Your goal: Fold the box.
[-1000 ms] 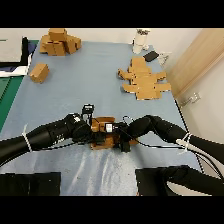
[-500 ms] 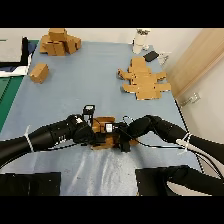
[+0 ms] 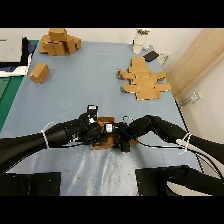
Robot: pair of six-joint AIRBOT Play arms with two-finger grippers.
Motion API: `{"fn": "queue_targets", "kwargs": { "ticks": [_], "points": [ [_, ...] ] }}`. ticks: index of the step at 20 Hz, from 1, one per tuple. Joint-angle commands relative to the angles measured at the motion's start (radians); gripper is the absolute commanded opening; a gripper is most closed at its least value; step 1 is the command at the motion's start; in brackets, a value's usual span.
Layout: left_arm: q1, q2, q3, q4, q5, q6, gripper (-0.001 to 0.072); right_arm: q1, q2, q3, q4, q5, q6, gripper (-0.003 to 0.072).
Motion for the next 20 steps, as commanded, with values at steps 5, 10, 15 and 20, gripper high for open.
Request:
{"fn": "queue_targets", "kwargs": {
  "ticks": [5,10,15,20],
  "points": [
    [-0.029,-0.01,0.015,0.026,-0.018,-0.053,0.0013,0.0,-0.001,0.0,0.0,0.0,0.0,0.0519],
    [-0.029,-0.01,0.016,0.006,-0.019,-0.052,0.0439,0.0,-0.001,0.0,0.0,0.0,0.0,0.0519],
    [-0.02,0.002,0.019,-0.033,-0.054,-0.079,0.0615,0.0,-0.001,0.0,0.0,0.0,0.0,0.0519],
    [0.031,0.008,0.055,-0.114,-0.076,-0.058,0.0615,0.0,-0.001,0.0,0.0,0.0,0.0,0.0519]
  ]
}}
